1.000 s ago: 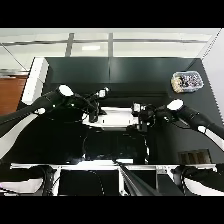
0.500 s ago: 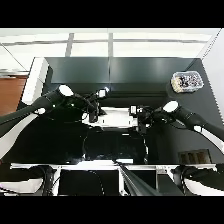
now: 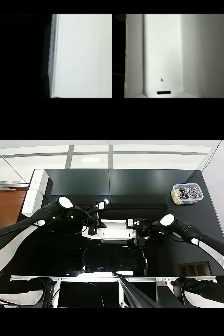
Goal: Fold the box and place the chain.
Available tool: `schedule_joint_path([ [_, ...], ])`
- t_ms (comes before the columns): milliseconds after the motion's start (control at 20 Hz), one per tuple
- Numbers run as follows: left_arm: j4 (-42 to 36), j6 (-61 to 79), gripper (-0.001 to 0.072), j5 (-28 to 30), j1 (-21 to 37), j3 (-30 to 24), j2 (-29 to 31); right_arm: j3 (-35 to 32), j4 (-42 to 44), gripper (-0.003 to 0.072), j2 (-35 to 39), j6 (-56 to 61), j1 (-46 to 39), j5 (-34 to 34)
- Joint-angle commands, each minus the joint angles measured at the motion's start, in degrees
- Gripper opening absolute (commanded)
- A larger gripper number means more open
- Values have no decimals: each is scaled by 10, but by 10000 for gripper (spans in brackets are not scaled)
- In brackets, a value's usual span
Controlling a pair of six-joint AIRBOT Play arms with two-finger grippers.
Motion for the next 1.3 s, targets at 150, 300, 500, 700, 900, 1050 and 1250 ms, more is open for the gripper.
schedule_joint_path([
  [150,0,0,30,-1,1,0,0,0,-9,659,-1,4,1,-7],
  [300,0,0,30,-1,0,0,0,0,-9,659,-1,4,1,-5],
  [500,0,0,29,-1,0,0,0,1,-2,659,0,4,-11,5],
  [700,0,0,29,1,0,0,0,1,-5,659,0,4,-13,9],
  [900,0,0,30,0,0,0,0,1,-5,658,0,4,-12,8],
  [1050,0,0,31,0,1,0,0,1,-8,444,-1,4,-10,6],
  [1250,0,0,46,-2,1,0,0,1,-7,423,0,4,-10,6],
])
